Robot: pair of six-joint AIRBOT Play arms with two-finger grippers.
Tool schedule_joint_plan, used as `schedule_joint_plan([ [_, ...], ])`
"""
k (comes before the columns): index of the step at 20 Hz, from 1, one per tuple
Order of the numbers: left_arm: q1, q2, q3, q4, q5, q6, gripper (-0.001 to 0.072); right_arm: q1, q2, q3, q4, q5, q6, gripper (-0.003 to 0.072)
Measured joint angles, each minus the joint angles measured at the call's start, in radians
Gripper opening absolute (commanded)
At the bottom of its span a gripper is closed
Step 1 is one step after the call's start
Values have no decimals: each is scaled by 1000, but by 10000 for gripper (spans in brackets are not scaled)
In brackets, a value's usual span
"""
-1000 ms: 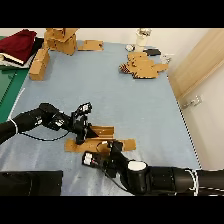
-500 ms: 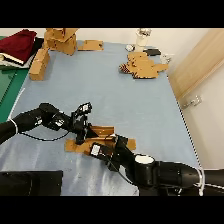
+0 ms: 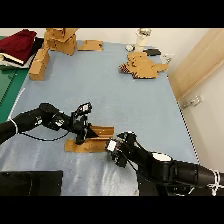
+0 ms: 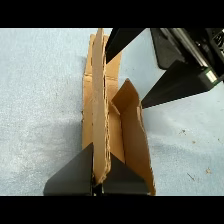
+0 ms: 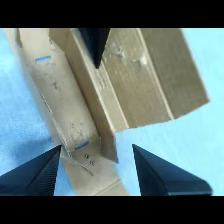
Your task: Fold the box.
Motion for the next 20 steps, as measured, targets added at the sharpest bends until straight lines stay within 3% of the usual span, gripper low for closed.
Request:
schedule_joint_plan([
  [3, 0, 0, 0, 0, 0, 0, 12, -48, 9, -20, 2, 78, -40, 717],
  [6, 0, 0, 0, 0, 0, 0, 11, -117, 13, -36, 105, 157, -163, 717],
  [10, 0, 0, 0, 0, 0, 0, 12, -255, 11, -42, 519, 208, -630, 717],
  [15, 0, 0, 0, 0, 0, 0, 12, -477, -95, 40, 1128, 58, -1389, 717],
  [20, 0, 0, 0, 0, 0, 0, 12, -584, -263, 134, 1394, -97, -1749, 715],
])
